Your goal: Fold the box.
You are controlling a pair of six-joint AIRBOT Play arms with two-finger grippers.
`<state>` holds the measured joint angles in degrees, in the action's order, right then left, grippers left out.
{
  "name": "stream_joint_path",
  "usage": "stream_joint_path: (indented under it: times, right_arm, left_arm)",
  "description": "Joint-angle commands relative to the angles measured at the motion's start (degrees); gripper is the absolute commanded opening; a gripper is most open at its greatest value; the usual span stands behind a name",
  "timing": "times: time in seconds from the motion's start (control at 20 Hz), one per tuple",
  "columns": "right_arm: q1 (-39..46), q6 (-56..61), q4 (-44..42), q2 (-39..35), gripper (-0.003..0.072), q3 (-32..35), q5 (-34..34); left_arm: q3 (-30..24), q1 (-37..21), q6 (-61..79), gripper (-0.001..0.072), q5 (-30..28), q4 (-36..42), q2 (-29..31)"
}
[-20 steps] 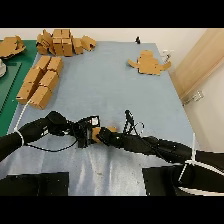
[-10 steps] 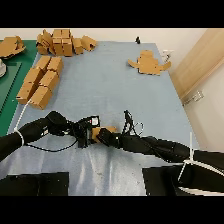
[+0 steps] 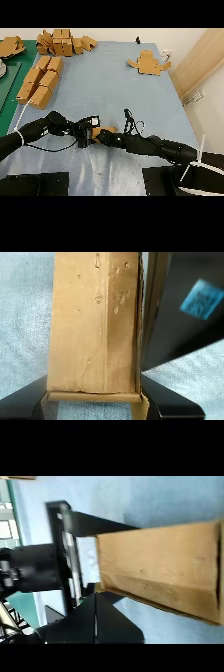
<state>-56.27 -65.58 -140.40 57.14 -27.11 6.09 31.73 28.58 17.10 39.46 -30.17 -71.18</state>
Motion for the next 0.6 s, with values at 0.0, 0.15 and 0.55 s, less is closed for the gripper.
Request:
stream_joint_path:
  times: [0.0, 0.15, 0.55]
  right_arm:
    - [1.95, 0.0, 6.62, -5.38, 0.0001, -0.07, 1.03]
    - [8.48, 0.04, 12.15, -8.46, 0.0001, -0.07, 8.48]
    - [18.14, 0.02, 17.0, -11.52, 0.0002, -0.07, 16.94]
  left_arm:
    - [0.0, 0.02, 0.0, 0.0351, -0.02, -0.02, 0.04]
    - [0.0, 0.02, 0.0, 0.0351, -0.02, 0.0, 0.04]
    - [0.0, 0.02, 0.02, 0.0351, -1.42, 0.0, 0.04]
